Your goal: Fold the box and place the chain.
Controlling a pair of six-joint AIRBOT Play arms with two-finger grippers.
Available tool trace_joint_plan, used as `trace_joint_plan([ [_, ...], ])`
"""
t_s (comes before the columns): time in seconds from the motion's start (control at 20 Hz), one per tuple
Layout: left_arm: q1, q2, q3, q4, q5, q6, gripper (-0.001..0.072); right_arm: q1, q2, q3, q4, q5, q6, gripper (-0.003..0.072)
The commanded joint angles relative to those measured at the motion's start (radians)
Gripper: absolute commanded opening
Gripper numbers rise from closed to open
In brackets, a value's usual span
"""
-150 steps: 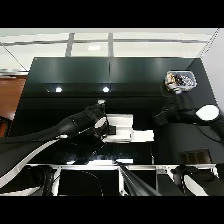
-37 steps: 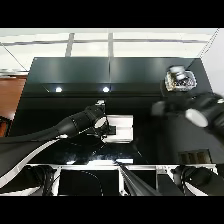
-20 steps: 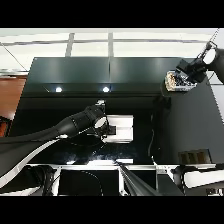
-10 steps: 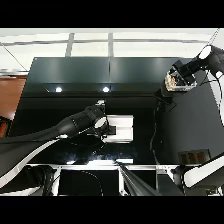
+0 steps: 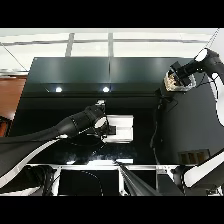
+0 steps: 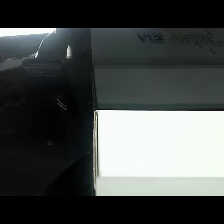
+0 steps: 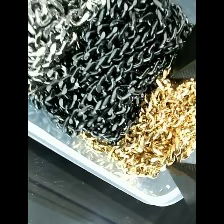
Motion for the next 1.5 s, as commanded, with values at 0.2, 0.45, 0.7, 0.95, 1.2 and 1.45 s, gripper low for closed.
trace_joint_plan([
  [0.2, 0.000, 0.000, 0.000, 0.000, 0.001, 0.000, 0.0031, -0.006, 0.024, 0.001, 0.034, 0.051, -0.194, 0.0009],
  [0.45, 0.000, 0.000, 0.000, 0.000, 0.001, 0.000, 0.0031, -0.014, 0.182, 0.001, 0.037, 0.056, -0.496, 0.0007],
  [0.7, 0.000, 0.000, 0.000, 0.000, 0.002, 0.000, 0.0031, -0.015, 0.410, 0.002, 0.038, 0.034, -0.682, 0.0007],
  [0.95, 0.000, 0.000, 0.000, 0.000, 0.002, 0.000, 0.0031, -0.014, 0.595, 0.065, 0.091, 0.002, -0.764, 0.0008],
  [1.2, 0.000, 0.000, 0.000, 0.000, 0.001, 0.000, 0.0031, -0.014, 0.655, 0.269, 0.162, 0.087, -0.795, 0.0007],
  [1.45, 0.000, 0.000, 0.000, 0.000, 0.001, 0.000, 0.0031, -0.012, 0.727, 0.282, 0.352, 0.247, -0.935, 0.0007],
])
